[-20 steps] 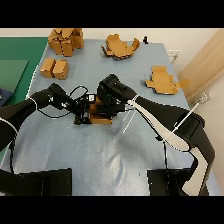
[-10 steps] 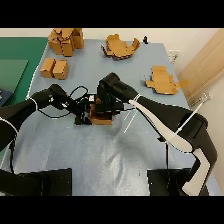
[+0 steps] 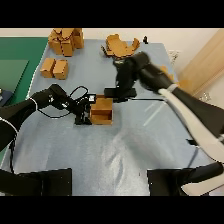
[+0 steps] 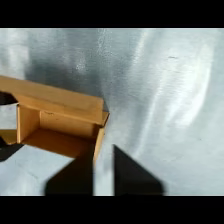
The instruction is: Fold the box.
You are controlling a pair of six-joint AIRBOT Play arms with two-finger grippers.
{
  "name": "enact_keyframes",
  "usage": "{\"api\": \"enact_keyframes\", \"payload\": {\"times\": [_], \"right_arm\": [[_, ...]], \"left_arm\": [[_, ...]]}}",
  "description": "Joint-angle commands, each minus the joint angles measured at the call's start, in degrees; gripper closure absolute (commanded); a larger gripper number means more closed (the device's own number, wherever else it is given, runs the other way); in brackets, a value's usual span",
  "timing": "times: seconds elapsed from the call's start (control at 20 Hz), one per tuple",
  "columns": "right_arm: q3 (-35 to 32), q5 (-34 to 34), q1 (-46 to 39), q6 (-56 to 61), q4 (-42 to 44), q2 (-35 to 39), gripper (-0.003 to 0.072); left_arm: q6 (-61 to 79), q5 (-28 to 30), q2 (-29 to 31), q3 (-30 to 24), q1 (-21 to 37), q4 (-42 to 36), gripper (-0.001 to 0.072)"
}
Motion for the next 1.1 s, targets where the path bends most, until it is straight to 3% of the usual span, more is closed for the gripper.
{"api": "enact_keyframes", "payload": {"times": [0.0,0.1,0.2,0.3,0.4,0.6,0.8,0.9,1.05], "right_arm": [[-10.84,7.04,-6.88,-3.87,2.36,10.16,0.0687],[-18.45,13.66,-14.36,-9.20,11.85,11.85,0.0688],[-23.19,21.00,-20.92,-24.22,32.04,7.54,0.0687],[-21.55,21.11,-23.26,-38.01,49.92,-1.05,0.0686],[-15.45,17.81,-21.51,-44.92,57.18,-9.53,0.0685],[-2.62,12.72,-15.17,-53.20,57.07,-16.35,0.0686],[0.39,-5.40,-12.72,-60.85,51.19,-14.08,0.0686],[-1.70,-6.08,-11.65,-64.50,42.75,-10.36,0.0686],[-4.68,-1.05,-10.58,-72.54,38.12,-5.88,0.0686]], "left_arm": [[0.02,0.20,0.02,0.07,0.04,0.04,0.0612],[0.02,0.20,0.02,0.07,0.04,0.02,0.0612],[0.02,0.20,0.02,0.07,0.04,0.02,0.0612],[0.02,0.20,0.02,0.07,0.04,0.04,0.0612],[0.04,0.52,0.02,0.07,0.04,0.04,0.0612],[0.00,0.57,0.02,0.07,0.04,0.98,0.0612],[-0.39,0.55,0.02,0.07,0.04,1.14,0.0612],[-0.42,0.13,0.02,0.07,0.04,1.11,0.0612],[-0.39,0.33,0.02,0.09,0.04,1.07,0.0612]]}}
